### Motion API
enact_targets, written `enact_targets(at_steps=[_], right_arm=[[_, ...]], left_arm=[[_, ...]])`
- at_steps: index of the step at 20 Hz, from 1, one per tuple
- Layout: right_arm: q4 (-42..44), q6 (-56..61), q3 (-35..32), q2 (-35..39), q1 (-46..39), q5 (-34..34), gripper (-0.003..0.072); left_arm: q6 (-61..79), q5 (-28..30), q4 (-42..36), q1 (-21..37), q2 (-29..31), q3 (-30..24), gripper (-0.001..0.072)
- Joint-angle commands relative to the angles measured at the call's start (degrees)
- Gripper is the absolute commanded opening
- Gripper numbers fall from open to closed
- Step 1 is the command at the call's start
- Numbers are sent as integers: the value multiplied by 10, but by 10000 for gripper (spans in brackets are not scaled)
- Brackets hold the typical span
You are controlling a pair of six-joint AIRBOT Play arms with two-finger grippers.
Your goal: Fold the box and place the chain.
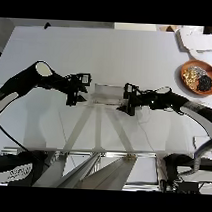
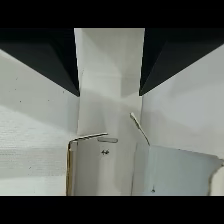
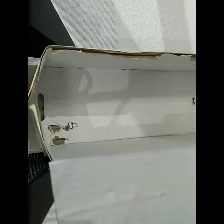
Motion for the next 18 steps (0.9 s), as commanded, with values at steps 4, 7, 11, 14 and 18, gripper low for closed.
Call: enact_targets(at_steps=[4, 7, 11, 14, 18], right_arm=[[0, 0, 0, 0, 0, 0, 516], [0, 0, 0, 0, 0, 0, 516], [0, 0, 0, 0, 0, 0, 516], [0, 0, 0, 0, 0, 0, 516], [0, 0, 0, 0, 0, 0, 516]], left_arm=[[110, 0, -86, 19, -38, -11, 417], [109, 8, -89, 19, -65, -11, 417], [113, 7, -92, 18, -89, -11, 416], [165, -3, -94, 18, -89, -11, 412], [189, -2, -94, 18, -89, -11, 408]])
